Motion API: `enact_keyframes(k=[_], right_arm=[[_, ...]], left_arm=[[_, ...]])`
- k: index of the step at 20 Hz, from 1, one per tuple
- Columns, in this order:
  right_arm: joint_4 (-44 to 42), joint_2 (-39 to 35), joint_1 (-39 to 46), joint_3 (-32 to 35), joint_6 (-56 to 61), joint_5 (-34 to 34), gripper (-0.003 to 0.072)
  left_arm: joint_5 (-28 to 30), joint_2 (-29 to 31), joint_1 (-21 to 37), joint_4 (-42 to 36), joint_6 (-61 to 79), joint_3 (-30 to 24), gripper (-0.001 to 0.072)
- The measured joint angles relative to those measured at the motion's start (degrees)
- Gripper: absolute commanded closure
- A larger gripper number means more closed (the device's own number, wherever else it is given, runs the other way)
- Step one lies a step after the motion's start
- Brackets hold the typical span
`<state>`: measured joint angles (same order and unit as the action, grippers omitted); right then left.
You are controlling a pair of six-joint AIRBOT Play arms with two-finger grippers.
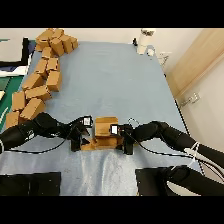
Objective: Fold the box.
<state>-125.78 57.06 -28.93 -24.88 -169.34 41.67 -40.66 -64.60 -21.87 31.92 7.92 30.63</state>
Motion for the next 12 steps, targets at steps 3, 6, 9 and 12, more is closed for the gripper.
enact_keyframes(k=[3, 6, 9, 12], right_arm=[[0.0, 0.0, 0.0, 0.0, 0.0, 0.0, 0.0176], [0.0, 0.0, 0.0, 0.0, 0.0, 0.0, 0.0176], [0.0, 0.0, 0.0, 0.0, 0.0, 0.0, 0.0176], [0.0, 0.0, 0.0, 0.0, 0.0, 0.0, 0.0176]], left_arm=[[-3.8, 1.4, 0.0, 1.6, 0.0, -0.1, 0.032], [-6.1, 2.1, 0.0, 2.3, 0.0, -0.1, 0.032], [-6.7, 2.4, -1.2, 1.0, 0.0, -0.1, 0.038], [-3.6, 1.9, -3.2, -0.8, -0.2, -0.1, 0.0533]])
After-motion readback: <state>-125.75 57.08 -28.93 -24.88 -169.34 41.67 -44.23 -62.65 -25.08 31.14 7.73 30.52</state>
